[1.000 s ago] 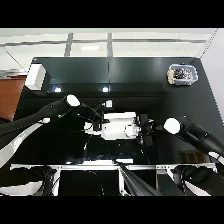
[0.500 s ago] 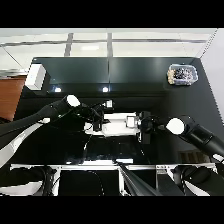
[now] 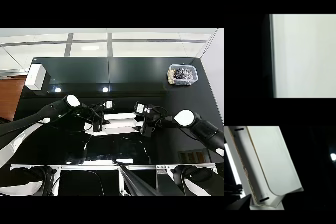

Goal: Fold the box and place the chain.

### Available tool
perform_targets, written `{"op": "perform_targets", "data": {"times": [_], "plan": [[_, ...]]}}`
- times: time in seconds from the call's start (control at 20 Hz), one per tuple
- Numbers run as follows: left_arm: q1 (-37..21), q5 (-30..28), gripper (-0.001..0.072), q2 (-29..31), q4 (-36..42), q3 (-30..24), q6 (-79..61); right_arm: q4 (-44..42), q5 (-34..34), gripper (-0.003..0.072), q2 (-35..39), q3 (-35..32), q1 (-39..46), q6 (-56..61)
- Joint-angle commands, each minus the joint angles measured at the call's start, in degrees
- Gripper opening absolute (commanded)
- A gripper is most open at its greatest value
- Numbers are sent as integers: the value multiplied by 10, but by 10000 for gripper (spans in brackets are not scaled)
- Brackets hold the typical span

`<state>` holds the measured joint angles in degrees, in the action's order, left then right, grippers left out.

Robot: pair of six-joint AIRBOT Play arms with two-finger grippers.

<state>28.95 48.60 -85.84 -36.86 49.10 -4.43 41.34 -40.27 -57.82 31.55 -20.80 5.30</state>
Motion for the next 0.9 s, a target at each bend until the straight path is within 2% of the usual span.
{"op": "perform_targets", "data": {"times": [0.0, 0.1, 0.35, 0.6, 0.85], "plan": [[0, 12, 25, 0, 0, 1, -1, -94, -32, 707, -30, 0, 9, -107], [0, 22, 25, 0, 0, 1, -1, -125, -52, 707, -52, 0, 8, -140], [0, 26, 25, 0, 0, 1, -1, -124, -51, 707, -96, -4, 8, -172], [0, 26, 25, 0, 0, 1, -1, -148, -51, 707, -102, -46, 8, -231], [0, 26, 25, 0, 0, 1, -1, -162, -30, 706, -101, -47, 8, -237]]}}
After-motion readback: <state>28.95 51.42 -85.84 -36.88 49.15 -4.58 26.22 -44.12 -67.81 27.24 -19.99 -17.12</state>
